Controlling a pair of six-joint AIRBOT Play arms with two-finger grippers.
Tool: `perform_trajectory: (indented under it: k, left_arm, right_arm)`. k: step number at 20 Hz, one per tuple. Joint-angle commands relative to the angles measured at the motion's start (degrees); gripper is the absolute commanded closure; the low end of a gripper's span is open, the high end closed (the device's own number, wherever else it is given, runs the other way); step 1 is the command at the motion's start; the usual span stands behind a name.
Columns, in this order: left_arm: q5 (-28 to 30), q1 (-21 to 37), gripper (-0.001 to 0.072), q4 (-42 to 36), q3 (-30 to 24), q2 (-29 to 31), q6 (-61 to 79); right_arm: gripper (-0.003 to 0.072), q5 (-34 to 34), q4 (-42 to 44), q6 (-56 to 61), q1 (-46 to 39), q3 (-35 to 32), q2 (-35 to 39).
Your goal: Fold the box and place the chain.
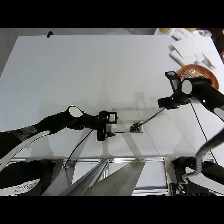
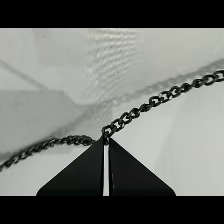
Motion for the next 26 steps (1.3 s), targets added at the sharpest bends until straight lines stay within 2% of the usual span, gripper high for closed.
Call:
perform_trajectory:
  k: [1,7,11,15,17,26]
  left_arm:
    - [0.00,0.02,0.0574,0.02,0.00,0.02,0.02]
    - [0.00,0.02,0.0574,0.02,0.00,0.02,0.02]
    - [0.00,0.02,0.0574,0.02,0.00,0.02,0.02]
    - [0.02,0.02,0.0574,0.02,0.00,0.02,0.02]
    - [0.00,0.02,0.0574,0.02,0.00,0.02,0.00]
    - [0.00,0.02,0.0574,0.02,0.00,0.02,0.00]
  right_arm:
    - [0.0666,6.10,1.46,-1.44,0.00,-0.02,7.65]
    - [0.0666,13.35,9.07,-5.11,3.37,-0.02,22.45]
    - [0.0666,15.58,17.03,-7.06,8.87,-0.02,27.30]
    - [0.0667,13.51,29.07,-10.29,13.35,-0.02,27.91]
    - [0.0667,11.80,32.20,-11.52,15.21,-0.02,27.91]
    - [0.0667,-1.18,35.56,-11.32,24.85,-0.02,27.89]
